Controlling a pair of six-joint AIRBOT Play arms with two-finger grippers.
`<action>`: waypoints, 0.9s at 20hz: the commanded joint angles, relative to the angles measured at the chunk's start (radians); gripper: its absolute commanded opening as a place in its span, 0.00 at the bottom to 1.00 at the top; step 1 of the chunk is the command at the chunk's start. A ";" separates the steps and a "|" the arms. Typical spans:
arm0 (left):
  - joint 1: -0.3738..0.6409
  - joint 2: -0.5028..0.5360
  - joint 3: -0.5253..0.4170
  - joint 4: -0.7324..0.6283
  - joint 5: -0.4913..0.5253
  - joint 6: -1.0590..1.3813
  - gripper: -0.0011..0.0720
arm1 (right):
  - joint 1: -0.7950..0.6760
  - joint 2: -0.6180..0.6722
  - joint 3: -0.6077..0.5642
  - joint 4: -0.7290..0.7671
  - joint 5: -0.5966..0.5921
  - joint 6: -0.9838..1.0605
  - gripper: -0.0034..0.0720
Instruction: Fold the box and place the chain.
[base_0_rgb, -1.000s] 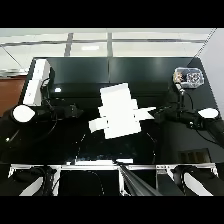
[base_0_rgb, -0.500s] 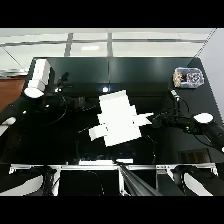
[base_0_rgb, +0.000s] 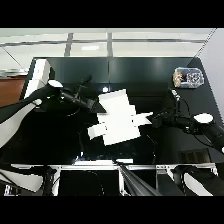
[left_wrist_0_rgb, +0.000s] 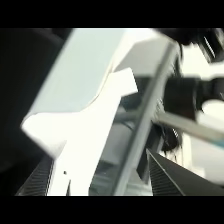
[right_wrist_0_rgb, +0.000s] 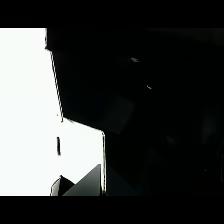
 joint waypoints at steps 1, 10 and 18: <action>-0.018 -0.119 0.111 0.023 -0.150 0.057 0.86 | 0.001 0.001 0.000 0.002 0.000 0.000 0.06; -0.070 -0.168 0.204 0.098 -0.143 0.088 0.73 | 0.001 0.001 0.000 0.000 -0.002 0.000 0.06; -0.120 -0.171 0.211 0.129 -0.062 0.098 0.40 | 0.001 0.001 0.000 0.000 -0.003 0.000 0.06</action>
